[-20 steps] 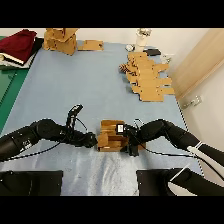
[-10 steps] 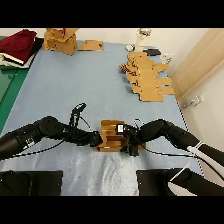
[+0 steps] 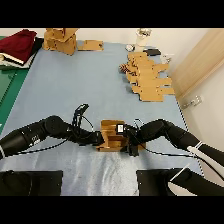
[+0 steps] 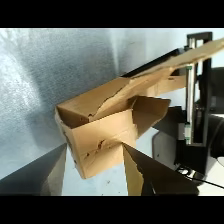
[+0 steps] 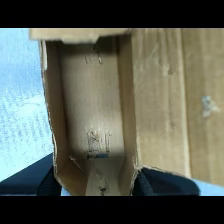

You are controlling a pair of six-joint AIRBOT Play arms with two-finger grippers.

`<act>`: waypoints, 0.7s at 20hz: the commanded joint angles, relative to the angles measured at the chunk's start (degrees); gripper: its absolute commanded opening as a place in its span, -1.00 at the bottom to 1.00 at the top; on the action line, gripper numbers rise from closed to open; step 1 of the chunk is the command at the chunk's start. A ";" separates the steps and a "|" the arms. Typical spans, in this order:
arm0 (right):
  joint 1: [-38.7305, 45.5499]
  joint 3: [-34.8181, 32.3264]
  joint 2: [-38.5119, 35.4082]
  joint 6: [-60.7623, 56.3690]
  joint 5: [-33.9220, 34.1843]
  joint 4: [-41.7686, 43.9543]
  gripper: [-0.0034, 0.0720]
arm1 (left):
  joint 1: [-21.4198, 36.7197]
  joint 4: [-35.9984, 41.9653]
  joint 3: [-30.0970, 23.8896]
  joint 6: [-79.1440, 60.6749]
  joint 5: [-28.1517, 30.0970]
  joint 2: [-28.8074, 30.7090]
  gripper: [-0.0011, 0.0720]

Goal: Fold the box.

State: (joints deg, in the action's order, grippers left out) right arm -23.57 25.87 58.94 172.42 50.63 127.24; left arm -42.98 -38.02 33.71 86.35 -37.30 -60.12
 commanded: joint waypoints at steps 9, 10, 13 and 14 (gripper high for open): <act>-0.04 0.02 0.02 -0.02 -0.02 0.00 0.46 | -13.05 -37.66 13.73 48.63 -9.57 -7.08 0.50; -0.04 0.02 0.02 -0.02 -0.02 0.00 0.46 | -14.53 -40.24 14.60 52.17 -9.88 -7.39 0.47; -0.04 0.02 0.02 -0.02 -0.02 0.00 0.46 | -17.03 -43.71 16.87 57.77 -12.81 -9.49 0.47; -0.04 0.02 0.02 -0.02 -0.02 0.00 0.46 | -17.77 -44.63 17.81 58.84 -14.51 -10.73 0.47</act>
State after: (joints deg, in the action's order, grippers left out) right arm -23.57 25.85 58.94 172.42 50.63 127.24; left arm -58.30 -76.66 49.08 137.27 -47.44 -68.73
